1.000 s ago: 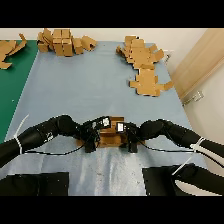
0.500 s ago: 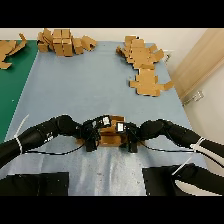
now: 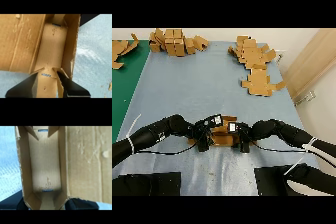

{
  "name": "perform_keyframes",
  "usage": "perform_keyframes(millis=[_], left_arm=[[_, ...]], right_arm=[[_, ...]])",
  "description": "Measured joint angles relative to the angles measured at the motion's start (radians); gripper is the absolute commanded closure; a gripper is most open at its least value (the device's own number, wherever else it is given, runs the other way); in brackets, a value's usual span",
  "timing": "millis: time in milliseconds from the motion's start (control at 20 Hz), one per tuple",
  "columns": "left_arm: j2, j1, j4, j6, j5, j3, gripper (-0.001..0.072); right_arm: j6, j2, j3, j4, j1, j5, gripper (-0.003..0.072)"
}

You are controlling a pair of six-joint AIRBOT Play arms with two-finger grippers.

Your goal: Fold the box.

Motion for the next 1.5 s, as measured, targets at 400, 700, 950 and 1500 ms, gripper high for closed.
perform_keyframes(millis=[400, 700, 950, 1500], left_arm=[[0.000, 0.000, -0.023, 0.001, -0.007, 0.000, 0.0696], [0.000, 0.000, -0.044, 0.002, -0.004, 0.000, 0.0340], [-0.015, 0.000, -0.048, -0.001, -0.003, 0.000, 0.0358], [-0.022, 0.000, -0.058, -0.004, -0.006, 0.000, 0.0311]], right_arm=[[0.000, 0.000, 0.000, 0.000, 0.000, 0.000, 0.0186], [0.000, 0.000, 0.000, 0.000, 0.000, 0.000, 0.0186], [0.000, 0.000, 0.000, 0.000, 0.000, 0.000, 0.0186], [0.000, 0.000, 0.000, 0.000, 0.000, 0.000, 0.0186]])
